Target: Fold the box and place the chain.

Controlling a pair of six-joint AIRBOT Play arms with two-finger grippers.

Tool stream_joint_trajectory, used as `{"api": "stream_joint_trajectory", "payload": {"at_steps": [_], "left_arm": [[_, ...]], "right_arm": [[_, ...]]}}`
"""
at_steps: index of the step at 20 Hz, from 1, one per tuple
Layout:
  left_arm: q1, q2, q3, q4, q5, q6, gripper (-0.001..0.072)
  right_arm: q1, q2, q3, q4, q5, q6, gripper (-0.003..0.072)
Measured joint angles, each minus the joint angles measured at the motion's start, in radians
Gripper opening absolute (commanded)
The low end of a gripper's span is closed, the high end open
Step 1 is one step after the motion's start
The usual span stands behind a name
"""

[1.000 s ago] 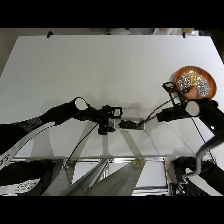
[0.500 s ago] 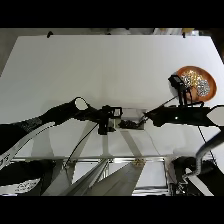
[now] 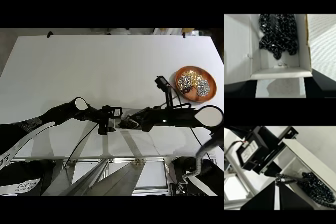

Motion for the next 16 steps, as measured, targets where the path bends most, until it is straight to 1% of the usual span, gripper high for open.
{"api": "stream_joint_trajectory", "payload": {"at_steps": [1,3,5,7,8,9,10,13,16], "left_arm": [[0.000,0.000,0.000,0.000,0.000,0.000,0.0272],[0.000,0.000,0.000,0.000,0.000,0.000,0.0272],[0.000,0.000,0.000,0.000,0.000,0.000,0.0272],[0.000,0.000,0.000,0.000,0.000,0.000,0.0272],[0.000,0.000,0.000,0.000,0.000,0.000,0.0272],[0.000,0.000,0.000,0.000,0.000,0.000,0.0272],[0.000,0.000,0.000,0.000,0.000,0.000,0.0272],[0.000,0.000,0.000,0.000,0.000,0.000,0.0272],[0.000,0.000,0.000,0.000,0.000,0.000,0.0272]], "right_arm": [[0.005,-0.018,0.002,-0.011,-0.006,-0.001,0.0220],[0.008,-0.052,0.026,-0.048,0.002,-0.003,0.0226],[-0.014,-0.079,0.085,-0.100,0.059,-0.004,0.0225],[-0.060,-0.096,0.170,-0.160,0.142,-0.008,0.0221],[-0.088,-0.101,0.209,-0.188,0.173,-0.017,0.0216],[-0.118,-0.104,0.241,-0.213,0.198,-0.037,0.0145],[-0.152,-0.107,0.269,-0.240,0.219,-0.073,0.0090],[-0.233,-0.131,0.311,-0.354,0.264,-0.246,0.0102],[-0.266,-0.198,0.322,-0.472,0.325,-0.446,0.0111]]}}
